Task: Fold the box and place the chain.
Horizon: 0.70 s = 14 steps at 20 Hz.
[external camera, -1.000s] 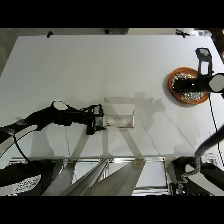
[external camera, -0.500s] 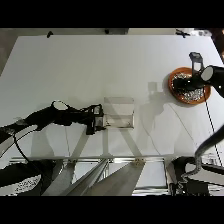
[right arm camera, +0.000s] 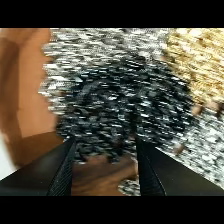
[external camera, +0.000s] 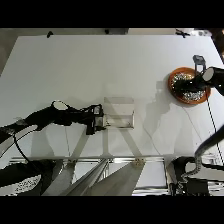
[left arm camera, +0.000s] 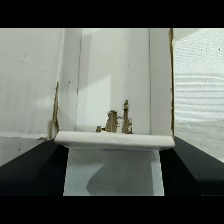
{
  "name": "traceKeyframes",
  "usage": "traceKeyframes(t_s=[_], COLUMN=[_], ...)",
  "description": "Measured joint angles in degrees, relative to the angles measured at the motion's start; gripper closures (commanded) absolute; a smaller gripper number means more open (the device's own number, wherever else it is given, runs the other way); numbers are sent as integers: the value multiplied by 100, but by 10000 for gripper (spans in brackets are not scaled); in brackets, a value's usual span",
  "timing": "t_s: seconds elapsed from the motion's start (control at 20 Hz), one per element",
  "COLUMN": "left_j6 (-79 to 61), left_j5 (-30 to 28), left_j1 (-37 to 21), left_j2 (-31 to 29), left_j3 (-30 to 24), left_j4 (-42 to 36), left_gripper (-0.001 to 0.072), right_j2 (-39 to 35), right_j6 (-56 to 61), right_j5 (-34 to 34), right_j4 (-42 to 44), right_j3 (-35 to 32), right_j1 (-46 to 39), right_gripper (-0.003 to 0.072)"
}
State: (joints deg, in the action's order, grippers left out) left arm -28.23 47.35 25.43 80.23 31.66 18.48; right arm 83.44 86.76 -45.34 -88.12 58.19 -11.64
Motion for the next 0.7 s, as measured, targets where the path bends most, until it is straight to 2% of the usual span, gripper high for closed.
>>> traceKeyframes(t_s=[0.45, 0.55, 0.7], left_j6=[0, 0, 0], left_j5=[0, 0, 0], left_j1=[0, 0, 0], left_j2=[0, 0, 0], left_j3=[0, 0, 0], left_j4=[-2, -2, -2], left_gripper=[440, 440, 440], right_j2=[245, 293, 321], right_j6=[-155, -170, -175], right_j5=[33, 101, 118], right_j4=[256, 315, 439], right_j3=[0, 2, 7], right_j1=[-122, -125, -125], right_gripper=[297, 445, 620])
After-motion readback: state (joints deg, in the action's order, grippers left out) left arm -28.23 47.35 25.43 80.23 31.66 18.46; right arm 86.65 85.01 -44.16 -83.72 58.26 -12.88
